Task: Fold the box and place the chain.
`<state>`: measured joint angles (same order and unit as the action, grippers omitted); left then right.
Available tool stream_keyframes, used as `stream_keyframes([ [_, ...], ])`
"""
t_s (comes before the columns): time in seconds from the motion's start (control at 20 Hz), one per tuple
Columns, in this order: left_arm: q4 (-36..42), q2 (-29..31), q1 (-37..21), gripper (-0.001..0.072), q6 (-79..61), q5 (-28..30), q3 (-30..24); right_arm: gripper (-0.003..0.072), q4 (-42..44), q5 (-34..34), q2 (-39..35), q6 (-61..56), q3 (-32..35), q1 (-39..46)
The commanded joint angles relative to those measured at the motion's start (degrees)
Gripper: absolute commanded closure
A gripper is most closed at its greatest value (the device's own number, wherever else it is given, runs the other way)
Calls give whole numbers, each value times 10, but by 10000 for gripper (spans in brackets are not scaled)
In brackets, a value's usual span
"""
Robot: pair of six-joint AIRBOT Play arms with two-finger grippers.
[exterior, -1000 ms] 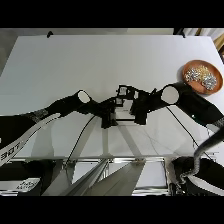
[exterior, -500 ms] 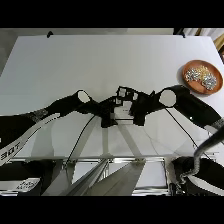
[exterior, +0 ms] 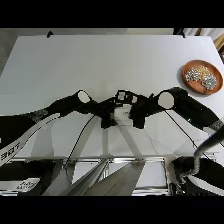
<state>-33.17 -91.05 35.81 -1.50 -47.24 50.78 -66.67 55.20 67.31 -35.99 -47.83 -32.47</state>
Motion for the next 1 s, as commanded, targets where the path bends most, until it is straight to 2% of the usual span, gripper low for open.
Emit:
stream_keyframes([
  [0.0, 2, 0, 0, 555, 2, 3, 0, 435, 1, 17, 0, 0, 0, -1],
  [0.05, 2, 0, 0, 555, 2, 3, 0, 380, 1, 16, -1, 0, 0, -1],
  [0.2, 2, 0, 0, 555, 2, 2, 0, 344, 2, 14, -5, 0, 0, -1],
  [0.45, 2, 0, 0, 555, 2, 3, 0, 344, 21, 10, -23, 0, 0, 6],
  [0.6, 2, 0, 0, 555, 2, 2, 0, 344, 76, 12, -73, -3, 0, 41],
  [0.75, 2, 0, 0, 555, 2, 2, 0, 357, 89, 29, -124, -48, 6, 82],
  [0.85, 2, 0, 0, 555, 2, 3, 0, 456, 120, 31, -143, -63, 24, 111],
  [0.95, 2, 0, 0, 555, 2, 2, 0, 616, 162, 18, -149, -62, 56, 127],
])
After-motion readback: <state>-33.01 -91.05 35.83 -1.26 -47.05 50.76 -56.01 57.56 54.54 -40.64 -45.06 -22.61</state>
